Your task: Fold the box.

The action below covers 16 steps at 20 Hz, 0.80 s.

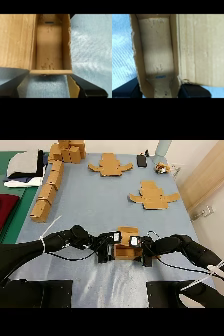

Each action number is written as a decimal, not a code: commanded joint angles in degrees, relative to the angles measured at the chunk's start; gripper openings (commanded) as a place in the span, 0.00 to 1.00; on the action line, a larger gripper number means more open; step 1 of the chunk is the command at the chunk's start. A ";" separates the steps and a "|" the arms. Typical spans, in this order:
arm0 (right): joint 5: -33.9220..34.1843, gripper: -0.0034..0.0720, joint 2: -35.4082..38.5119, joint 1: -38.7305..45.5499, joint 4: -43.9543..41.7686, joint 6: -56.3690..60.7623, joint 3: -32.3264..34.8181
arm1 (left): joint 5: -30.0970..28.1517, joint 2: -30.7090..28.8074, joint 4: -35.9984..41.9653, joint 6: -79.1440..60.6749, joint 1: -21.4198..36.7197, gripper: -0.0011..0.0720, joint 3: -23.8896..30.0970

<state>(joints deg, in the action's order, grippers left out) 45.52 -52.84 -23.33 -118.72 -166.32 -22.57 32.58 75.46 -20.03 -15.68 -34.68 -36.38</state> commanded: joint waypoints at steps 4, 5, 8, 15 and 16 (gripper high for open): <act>0.00 0.69 0.04 -0.02 -0.02 0.00 0.02 | -2.58 0.00 0.24 0.39 -1.07 0.97 0.02; 0.00 0.68 0.04 -0.02 0.00 0.00 0.02 | -2.56 0.00 0.26 0.37 -1.07 0.97 0.02; -0.02 0.69 0.04 -0.02 0.00 0.00 0.02 | -2.56 -0.04 0.24 0.37 -1.07 0.97 0.02; -0.02 0.68 0.04 -0.02 -0.02 0.00 0.02 | -2.58 -0.37 -0.55 0.52 -1.36 0.97 0.02; -0.02 0.68 0.04 -0.02 -0.02 0.00 0.02 | -2.54 -0.61 -0.83 0.52 -1.46 0.97 0.00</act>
<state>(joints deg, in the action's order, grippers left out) 45.52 -52.84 -23.35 -118.72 -166.28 -22.57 29.95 75.16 -20.10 -15.20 -35.99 -36.38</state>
